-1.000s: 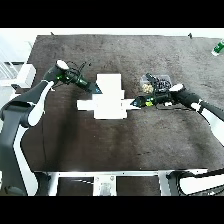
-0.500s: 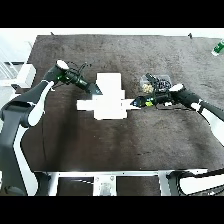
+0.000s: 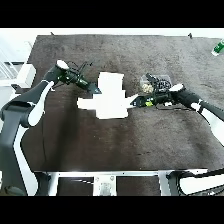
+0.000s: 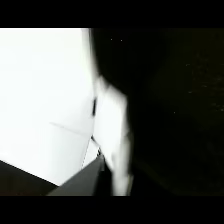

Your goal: Fold the box and place the chain.

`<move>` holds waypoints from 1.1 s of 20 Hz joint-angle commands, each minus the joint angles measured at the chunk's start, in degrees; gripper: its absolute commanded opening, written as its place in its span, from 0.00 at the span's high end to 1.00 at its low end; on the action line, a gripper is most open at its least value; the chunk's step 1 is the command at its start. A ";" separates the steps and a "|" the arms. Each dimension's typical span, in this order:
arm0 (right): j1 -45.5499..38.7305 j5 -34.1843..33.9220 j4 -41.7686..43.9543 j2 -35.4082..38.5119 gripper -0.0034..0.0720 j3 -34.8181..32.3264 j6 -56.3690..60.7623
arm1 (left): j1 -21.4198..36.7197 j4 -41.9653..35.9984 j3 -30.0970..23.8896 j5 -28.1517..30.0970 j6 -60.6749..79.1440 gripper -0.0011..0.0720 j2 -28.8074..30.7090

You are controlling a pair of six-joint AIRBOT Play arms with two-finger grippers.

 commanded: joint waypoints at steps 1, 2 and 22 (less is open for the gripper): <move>-0.31 0.07 0.13 0.04 0.70 0.11 0.04 | 0.00 -0.24 0.02 -0.31 4.20 0.95 0.00; -0.70 0.26 0.15 0.04 0.70 0.13 0.04 | 0.00 -0.24 0.02 -0.55 5.99 0.95 0.00; -10.16 3.28 0.13 3.54 0.69 0.07 -1.66 | 0.00 -9.84 -25.53 15.45 52.92 0.96 12.20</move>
